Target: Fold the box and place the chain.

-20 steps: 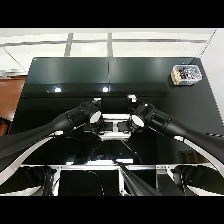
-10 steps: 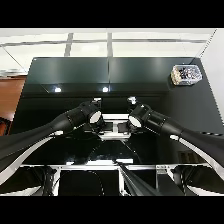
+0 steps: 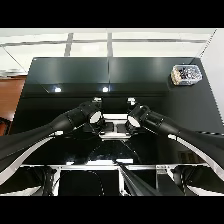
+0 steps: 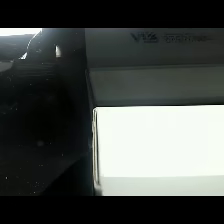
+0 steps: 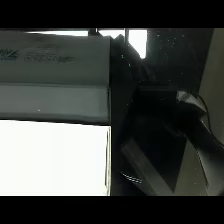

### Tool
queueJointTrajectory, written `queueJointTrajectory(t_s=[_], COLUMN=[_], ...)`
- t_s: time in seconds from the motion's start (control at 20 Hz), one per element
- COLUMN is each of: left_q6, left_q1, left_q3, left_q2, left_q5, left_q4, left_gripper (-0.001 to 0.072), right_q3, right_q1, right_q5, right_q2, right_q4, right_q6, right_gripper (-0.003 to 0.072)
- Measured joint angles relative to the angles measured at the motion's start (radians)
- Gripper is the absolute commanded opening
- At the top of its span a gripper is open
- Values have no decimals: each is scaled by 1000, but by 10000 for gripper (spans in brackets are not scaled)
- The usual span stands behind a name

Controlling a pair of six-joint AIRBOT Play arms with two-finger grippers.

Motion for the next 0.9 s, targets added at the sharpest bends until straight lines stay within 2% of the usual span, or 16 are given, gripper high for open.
queueJointTrajectory(t_s=[0.25,0.3,0.35,0.45,0.6,0.7,0.9], left_q6=[1,1,1,3,3,3,3], left_q1=[0,0,0,0,0,0,0], left_q3=[0,0,0,0,0,0,0], left_q2=[0,0,0,0,0,0,0], left_q5=[1,1,1,1,1,1,1], left_q4=[2,2,2,3,3,3,3], left_gripper=[26,27,26,26,26,27,26], right_q3=[4,6,9,14,18,19,20], right_q1=[0,0,0,0,0,0,0], right_q5=[3,5,5,9,4,3,3], right_q2=[0,-1,-1,-1,-1,-1,-1], right_q4=[0,0,-1,-3,-2,-1,2], right_q6=[3,3,3,2,4,5,6], right_gripper=[12,46,196,273,289,396,396])
